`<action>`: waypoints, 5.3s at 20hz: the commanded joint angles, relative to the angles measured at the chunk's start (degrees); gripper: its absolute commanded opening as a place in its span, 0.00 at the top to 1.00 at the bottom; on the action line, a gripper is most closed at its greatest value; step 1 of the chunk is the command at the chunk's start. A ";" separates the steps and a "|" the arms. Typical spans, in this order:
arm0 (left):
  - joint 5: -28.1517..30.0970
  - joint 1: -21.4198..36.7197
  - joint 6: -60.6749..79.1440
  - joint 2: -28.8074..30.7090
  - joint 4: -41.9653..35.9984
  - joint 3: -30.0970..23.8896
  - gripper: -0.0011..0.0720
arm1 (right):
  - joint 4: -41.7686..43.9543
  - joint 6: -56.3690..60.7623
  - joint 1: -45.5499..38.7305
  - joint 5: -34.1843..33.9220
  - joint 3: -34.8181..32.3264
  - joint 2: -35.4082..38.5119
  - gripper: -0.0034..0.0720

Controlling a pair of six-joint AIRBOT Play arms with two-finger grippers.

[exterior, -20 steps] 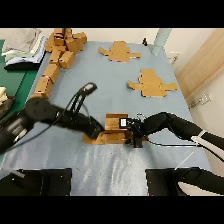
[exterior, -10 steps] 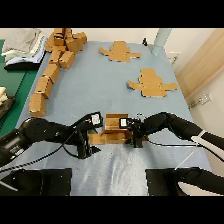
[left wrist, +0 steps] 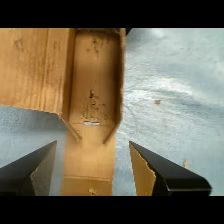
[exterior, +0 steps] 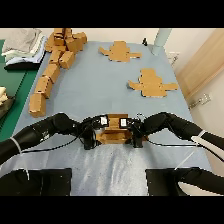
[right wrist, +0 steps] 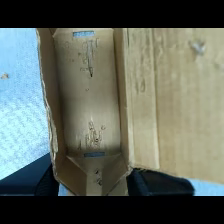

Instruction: Fold the box.

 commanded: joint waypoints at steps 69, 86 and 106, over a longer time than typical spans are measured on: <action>-11.54 9.73 -89.83 10.03 25.20 -1.49 0.97 | 0.00 0.00 0.00 0.00 0.04 0.02 0.29; -3.56 4.04 -82.60 -1.95 13.68 -1.51 0.97 | 0.00 0.00 0.00 0.00 0.04 0.02 0.29; -6.40 4.04 -71.82 4.92 -3.78 -1.36 0.71 | 0.00 0.00 0.00 0.00 0.04 0.02 0.29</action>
